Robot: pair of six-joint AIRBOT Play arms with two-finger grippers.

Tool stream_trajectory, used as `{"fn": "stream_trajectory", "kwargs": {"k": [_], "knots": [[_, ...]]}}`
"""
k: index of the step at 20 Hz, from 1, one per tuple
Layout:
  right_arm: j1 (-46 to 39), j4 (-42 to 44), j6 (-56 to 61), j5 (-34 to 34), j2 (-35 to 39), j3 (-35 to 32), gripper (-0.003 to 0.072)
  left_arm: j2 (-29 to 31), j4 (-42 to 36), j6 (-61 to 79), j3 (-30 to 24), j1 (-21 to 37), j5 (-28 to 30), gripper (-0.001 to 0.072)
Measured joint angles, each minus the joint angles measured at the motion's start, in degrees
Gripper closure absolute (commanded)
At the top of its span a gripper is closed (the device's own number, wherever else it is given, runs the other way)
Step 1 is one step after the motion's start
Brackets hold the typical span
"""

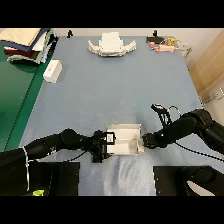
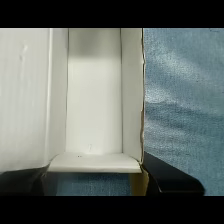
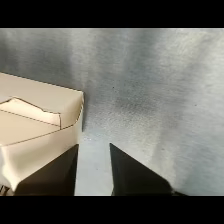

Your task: Fold the box.

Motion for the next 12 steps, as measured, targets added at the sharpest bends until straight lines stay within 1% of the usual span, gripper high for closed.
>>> {"fn": "stream_trajectory", "kwargs": {"k": [7,12], "knots": [[0.2,2.5,-0.1,1.0,-0.8,0.1,0.0221,0.0,0.0,0.0,0.0,0.0,0.0,0.0197],[3.2,3.7,-0.1,3.1,-3.4,0.1,0.0227,0.0,0.0,0.0,0.0,0.0,0.0,0.0197]]}}
